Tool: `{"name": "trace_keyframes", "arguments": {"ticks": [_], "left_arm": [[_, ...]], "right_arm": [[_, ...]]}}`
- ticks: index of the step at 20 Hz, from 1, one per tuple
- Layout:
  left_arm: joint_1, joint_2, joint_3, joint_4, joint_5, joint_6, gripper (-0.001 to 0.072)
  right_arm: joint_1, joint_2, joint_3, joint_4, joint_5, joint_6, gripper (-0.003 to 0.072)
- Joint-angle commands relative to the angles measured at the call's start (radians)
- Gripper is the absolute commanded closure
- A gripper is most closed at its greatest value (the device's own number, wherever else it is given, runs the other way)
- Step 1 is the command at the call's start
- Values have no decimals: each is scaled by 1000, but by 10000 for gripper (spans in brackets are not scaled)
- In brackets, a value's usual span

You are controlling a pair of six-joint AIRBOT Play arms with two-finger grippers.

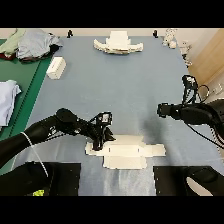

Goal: Fold the box.

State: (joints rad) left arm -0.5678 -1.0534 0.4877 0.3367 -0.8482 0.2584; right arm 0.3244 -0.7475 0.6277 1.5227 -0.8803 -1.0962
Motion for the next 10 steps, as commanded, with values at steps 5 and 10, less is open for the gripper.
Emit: {"name": "trace_keyframes", "arguments": {"ticks": [5, 10], "left_arm": [[0, -1, -10, 31, -24, -24, 698], [0, -1, -10, 27, -24, -23, 698]], "right_arm": [[0, 0, 0, 109, -37, -4, 372], [27, 9, 0, 248, -277, -58, 683]]}}
